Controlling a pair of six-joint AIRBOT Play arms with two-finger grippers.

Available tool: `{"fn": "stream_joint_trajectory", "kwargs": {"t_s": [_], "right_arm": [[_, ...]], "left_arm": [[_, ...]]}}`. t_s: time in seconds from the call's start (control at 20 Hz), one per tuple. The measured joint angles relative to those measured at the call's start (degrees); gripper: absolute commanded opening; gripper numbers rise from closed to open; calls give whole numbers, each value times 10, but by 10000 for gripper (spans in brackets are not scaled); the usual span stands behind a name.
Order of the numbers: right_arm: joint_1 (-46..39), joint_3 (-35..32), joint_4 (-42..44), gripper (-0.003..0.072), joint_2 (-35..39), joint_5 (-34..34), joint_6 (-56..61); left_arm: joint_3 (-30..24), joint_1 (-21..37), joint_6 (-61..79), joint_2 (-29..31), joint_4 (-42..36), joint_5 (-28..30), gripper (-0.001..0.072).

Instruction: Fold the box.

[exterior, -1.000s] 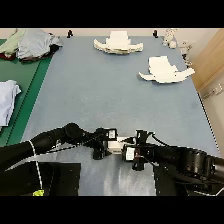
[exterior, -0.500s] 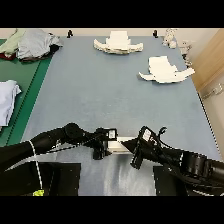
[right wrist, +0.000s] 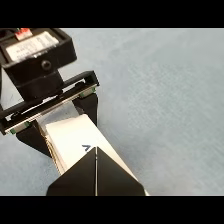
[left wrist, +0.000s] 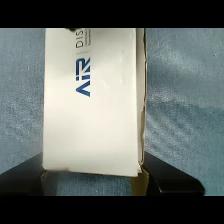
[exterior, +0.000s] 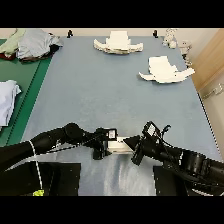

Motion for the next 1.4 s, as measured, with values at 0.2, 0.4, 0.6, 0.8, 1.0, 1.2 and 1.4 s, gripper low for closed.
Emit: {"fn": "stream_joint_trajectory", "kwargs": {"t_s": [0.2, 0.4, 0.6, 0.8, 1.0, 1.2, 1.4], "right_arm": [[4, -15, 18, 6, -8, 21, 1], [6, -27, 33, 5, -33, 50, 2], [12, -33, 42, 6, -63, 66, 2], [25, -37, 52, 6, -82, 76, 2], [29, -38, 56, 5, -87, 75, 2], [31, -38, 56, 6, -88, 74, 2], [30, -36, 54, 6, -64, 60, 2]], "left_arm": [[0, 0, 0, 0, 0, 0, 523], [0, 0, 0, 0, 0, 0, 523], [0, 0, 0, 0, 0, 0, 523], [0, 0, 0, 0, 0, 0, 523], [0, 0, 0, 0, 0, 0, 523], [0, 0, 0, 0, 0, 0, 523], [0, 0, 0, 0, 0, 0, 523]]}}
